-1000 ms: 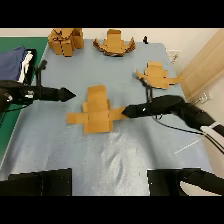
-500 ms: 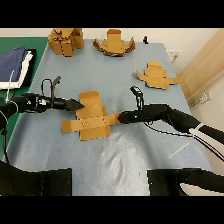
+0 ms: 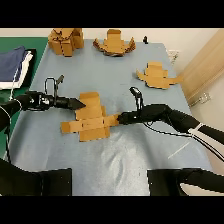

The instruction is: Fold the box.

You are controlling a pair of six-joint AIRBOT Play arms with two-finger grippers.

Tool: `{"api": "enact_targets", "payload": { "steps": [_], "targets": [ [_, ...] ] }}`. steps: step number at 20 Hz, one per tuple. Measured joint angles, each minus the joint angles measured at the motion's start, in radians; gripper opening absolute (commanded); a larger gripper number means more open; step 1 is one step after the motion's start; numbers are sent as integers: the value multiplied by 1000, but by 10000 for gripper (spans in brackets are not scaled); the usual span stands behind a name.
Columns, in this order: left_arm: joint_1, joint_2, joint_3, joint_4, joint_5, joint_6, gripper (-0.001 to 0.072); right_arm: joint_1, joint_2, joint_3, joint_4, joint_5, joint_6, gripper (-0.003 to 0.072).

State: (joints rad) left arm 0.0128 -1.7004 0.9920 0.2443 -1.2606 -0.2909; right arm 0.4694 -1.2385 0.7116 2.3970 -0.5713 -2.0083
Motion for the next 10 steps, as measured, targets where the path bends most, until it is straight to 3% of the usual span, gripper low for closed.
{"api": "enact_targets", "payload": {
  "steps": [1,3,9,10],
  "targets": [
    [1,0,2,6,1,-2,276,0,0,0,0,-3,0,8],
    [1,0,5,12,2,-5,21,0,0,0,0,-6,0,8],
    [-5,0,32,17,-19,47,21,0,0,0,-12,-12,0,19],
    [-6,-1,36,11,-22,61,19,0,0,0,-27,-16,0,249]
  ]
}}
